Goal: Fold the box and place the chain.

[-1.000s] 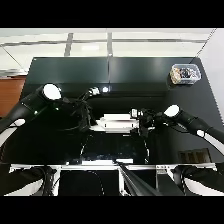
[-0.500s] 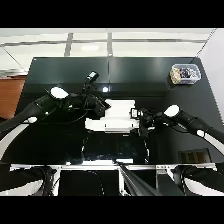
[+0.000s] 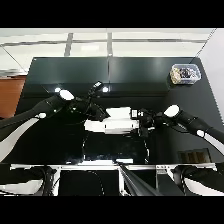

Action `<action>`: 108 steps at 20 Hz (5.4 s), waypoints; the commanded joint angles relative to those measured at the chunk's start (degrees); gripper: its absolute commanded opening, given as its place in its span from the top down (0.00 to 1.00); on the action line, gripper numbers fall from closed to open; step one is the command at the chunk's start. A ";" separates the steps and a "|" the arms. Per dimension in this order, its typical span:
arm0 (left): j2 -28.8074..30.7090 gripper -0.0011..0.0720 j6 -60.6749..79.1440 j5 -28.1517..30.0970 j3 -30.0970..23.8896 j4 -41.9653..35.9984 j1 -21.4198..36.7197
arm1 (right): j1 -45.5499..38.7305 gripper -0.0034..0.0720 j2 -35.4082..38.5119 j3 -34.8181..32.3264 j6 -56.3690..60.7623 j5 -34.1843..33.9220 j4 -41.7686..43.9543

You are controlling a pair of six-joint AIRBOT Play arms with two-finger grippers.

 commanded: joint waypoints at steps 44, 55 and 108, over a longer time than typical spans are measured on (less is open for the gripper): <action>7.26 0.77 32.96 6.27 -10.08 -1.73 -6.67 | 0.04 0.66 -0.04 0.04 0.20 -0.17 0.11; 6.84 0.63 32.54 5.35 -9.92 3.13 -6.60 | 0.04 0.66 -0.04 0.04 0.17 -0.17 0.11; 3.50 0.42 -44.94 -12.13 1.46 8.35 0.57 | 0.04 0.66 -0.04 0.07 0.22 -0.39 0.15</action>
